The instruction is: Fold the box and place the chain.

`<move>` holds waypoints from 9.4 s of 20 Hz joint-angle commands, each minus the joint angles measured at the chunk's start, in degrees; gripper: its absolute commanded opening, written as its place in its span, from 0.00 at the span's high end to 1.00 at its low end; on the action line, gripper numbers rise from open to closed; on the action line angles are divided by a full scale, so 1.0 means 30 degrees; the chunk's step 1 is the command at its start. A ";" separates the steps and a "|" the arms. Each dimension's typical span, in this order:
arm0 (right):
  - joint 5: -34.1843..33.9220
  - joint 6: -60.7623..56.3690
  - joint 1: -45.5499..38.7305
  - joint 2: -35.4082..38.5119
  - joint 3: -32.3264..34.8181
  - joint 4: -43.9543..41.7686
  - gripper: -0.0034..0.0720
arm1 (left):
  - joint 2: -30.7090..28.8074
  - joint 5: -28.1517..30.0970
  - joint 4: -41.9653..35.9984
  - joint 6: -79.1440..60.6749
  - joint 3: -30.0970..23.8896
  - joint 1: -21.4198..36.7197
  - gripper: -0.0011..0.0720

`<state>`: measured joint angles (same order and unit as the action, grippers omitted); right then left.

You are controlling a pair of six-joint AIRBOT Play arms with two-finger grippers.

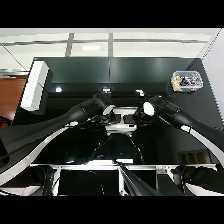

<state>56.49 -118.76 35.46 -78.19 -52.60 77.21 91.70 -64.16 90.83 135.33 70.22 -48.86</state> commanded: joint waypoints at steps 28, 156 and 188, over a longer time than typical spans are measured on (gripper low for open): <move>0.0976 -0.1137 0.0430 -0.0350 -0.0437 0.1209 0.44 | 0.0000 -0.0044 0.0015 -0.0022 0.0015 0.0015 0.95; -0.0590 1.1468 -0.4918 0.6768 0.2244 -0.9413 0.54 | 0.0000 -0.0226 0.0066 -0.0022 0.0007 0.0015 0.95; 0.3337 1.0805 -1.1220 0.8058 0.0641 -0.0729 0.55 | -1.1890 0.5574 -0.6521 -1.2990 -0.9216 0.7657 0.30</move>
<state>65.67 -85.19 1.80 -54.06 -50.70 75.20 62.76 -59.96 91.13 113.45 52.05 -35.11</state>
